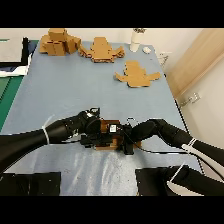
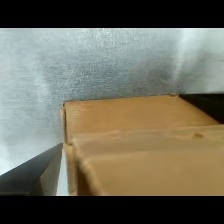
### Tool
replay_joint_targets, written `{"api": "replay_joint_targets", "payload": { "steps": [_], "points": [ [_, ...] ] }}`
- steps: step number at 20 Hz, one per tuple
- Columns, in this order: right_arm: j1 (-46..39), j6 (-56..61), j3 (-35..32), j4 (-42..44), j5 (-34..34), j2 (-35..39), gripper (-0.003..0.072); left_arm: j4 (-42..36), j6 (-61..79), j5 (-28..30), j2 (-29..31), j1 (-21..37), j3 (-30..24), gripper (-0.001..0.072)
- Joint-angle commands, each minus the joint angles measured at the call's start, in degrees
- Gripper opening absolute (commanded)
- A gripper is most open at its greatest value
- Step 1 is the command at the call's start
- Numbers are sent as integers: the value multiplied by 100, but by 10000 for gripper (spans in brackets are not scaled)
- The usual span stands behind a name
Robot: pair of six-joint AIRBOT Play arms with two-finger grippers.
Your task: Fold the box.
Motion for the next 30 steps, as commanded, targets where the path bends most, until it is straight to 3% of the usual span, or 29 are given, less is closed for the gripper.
{"api": "replay_joint_targets", "payload": {
  "steps": [1, 8, 12, 13, 14, 15, 17, 18, 26, 27, 30],
  "points": [
    [0, 0, 4, 2, 4, -2, 513, -238, 68, -313, 262, 334, 4, 598],
    [0, 0, 4, 2, 4, -2, 513, -1397, 1438, -1266, 553, 1515, 2, 598],
    [0, 0, 4, 2, 2, -2, 513, -2841, 3108, -1355, 555, 2146, 2, 596],
    [0, 0, 4, 2, 4, -2, 513, -3104, 3611, -1462, 553, 2317, 2, 526],
    [0, 0, 4, 2, 4, -2, 513, -3217, 4155, -1655, 553, 2476, 2, 318],
    [0, 0, 4, 2, 2, -2, 513, -3215, 4590, -1840, 553, 2601, 2, 192],
    [0, 0, 4, 2, 2, -2, 513, -3215, 5606, -2229, 553, 2820, 2, 129],
    [0, 0, 4, 2, 2, -2, 513, -3215, 6028, -2396, 555, 2905, 2, 32],
    [0, 0, 4, 2, 4, -2, 513, -3300, 9490, -3467, 555, 3477, -44, 10],
    [0, 0, 4, 2, 4, -2, 513, -3368, 9818, -3383, 560, 3683, -179, 10],
    [0, 0, 4, 2, 4, -2, 513, -3812, 11252, -2177, 649, 4024, -920, 10]
  ]
}}
